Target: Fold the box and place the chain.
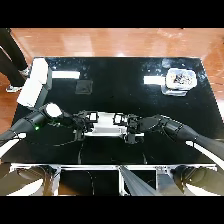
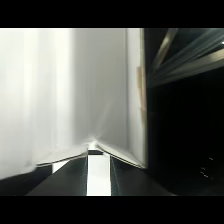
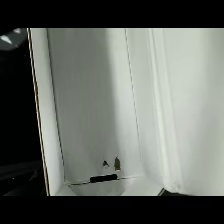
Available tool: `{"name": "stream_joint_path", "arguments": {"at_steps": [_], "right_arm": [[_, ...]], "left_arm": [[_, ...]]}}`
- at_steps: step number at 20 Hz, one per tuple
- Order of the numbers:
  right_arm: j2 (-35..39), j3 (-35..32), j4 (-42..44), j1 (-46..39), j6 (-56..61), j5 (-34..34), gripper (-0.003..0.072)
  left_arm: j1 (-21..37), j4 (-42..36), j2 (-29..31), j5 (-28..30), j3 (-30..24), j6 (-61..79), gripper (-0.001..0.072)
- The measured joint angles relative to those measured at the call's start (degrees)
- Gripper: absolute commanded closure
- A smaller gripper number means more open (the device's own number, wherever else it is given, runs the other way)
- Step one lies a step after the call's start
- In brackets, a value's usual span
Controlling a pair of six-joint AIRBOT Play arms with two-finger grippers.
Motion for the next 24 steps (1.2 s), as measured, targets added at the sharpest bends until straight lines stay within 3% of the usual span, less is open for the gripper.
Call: {"name": "stream_joint_path", "arguments": {"at_steps": [16,18,20,24], "right_arm": [[0.0,0.0,0.0,0.0,-0.02,-0.02,0.0661],[0.0,0.0,0.0,0.0,-0.02,0.0,0.0661],[0.02,0.0,-0.02,0.0,-0.07,0.0,0.0661],[0.02,0.0,-0.02,0.0,-0.09,0.0,0.0661]], "left_arm": [[-1.62,-3.17,-1.77,0.5,0.0,-0.13,0.0464],[-1.75,-2.86,-1.88,0.46,0.0,-0.11,0.0396],[-1.79,-2.64,-1.95,0.48,0.0,-0.04,0.0241],[-1.81,-2.34,-1.95,0.24,0.0,-0.26,0.0318]]}}
